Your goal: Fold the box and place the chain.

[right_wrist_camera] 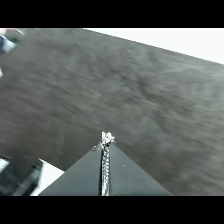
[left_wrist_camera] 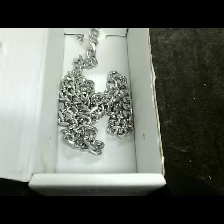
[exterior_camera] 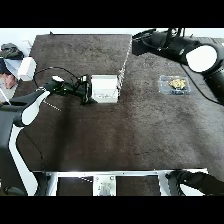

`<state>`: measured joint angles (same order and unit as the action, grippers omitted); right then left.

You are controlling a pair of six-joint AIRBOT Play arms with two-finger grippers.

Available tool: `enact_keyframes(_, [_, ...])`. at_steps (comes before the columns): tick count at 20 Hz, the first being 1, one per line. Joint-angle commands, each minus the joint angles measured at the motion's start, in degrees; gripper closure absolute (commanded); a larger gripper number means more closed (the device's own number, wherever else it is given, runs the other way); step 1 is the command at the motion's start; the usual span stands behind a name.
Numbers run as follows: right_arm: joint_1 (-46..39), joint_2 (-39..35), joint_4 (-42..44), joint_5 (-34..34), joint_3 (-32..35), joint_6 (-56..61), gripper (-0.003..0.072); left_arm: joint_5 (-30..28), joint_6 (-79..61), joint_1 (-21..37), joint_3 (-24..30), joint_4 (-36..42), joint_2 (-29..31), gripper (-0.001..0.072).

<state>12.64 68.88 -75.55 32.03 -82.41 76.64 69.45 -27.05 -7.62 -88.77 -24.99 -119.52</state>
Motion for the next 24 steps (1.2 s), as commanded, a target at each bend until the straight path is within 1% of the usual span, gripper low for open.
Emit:
enact_keyframes(1, [-1.3, 0.0, -14.3, 9.2, -4.6, 5.3, 0.0692, 0.0, 0.0, 0.0, 0.0, 0.0, 0.0, 0.0353])
enact_keyframes(6, [-1.3, 0.0, -22.3, 10.4, -6.3, 7.6, 0.0692, 0.0, 0.0, 0.0, 0.0, 0.0, 0.0, 0.0353])
enact_keyframes(8, [-1.3, 0.0, -22.8, 10.8, -6.3, 9.4, 0.0692, 0.0, 0.0, 0.0, 0.0, 0.0, 0.0, 0.0353])
enact_keyframes(10, [-1.0, 0.1, -20.1, 12.0, -6.2, 9.4, 0.0691, 0.0, 0.0, 0.0, 0.0, 0.0, 0.0, 0.0353])
enact_keyframes(12, [-0.4, 1.0, -14.4, 13.6, -6.0, 6.7, 0.0691, 0.0, 0.0, 0.0, 0.0, 0.0, 0.0, 0.0353])
enact_keyframes(14, [1.5, 3.5, -13.7, 14.3, -5.4, 5.6, 0.0691, 0.0, 0.0, 0.0, 0.0, 0.0, 0.0, 0.0353])
enact_keyframes(18, [4.7, 10.3, -13.7, 14.2, -1.7, 5.7, 0.0691, 0.0, 0.0, 0.0, 0.0, 0.0, 0.0, 0.0353])
enact_keyframes(21, [5.6, 16.0, -10.6, 11.8, 1.6, 5.6, 0.0691, 0.0, 0.0, 0.0, 0.0, 0.0, 0.0, 0.0353])
enact_keyframes(23, [6.9, 19.0, -6.8, 9.7, 1.7, 4.0, 0.0691, 0.0, 0.0, 0.0, 0.0, 0.0, 0.0, 0.0353])
enact_keyframes(24, [7.6, 19.4, -4.8, 8.4, 1.7, 2.4, 0.0691, 0.0, 0.0, 0.0, 0.0, 0.0, 0.0, 0.0353])
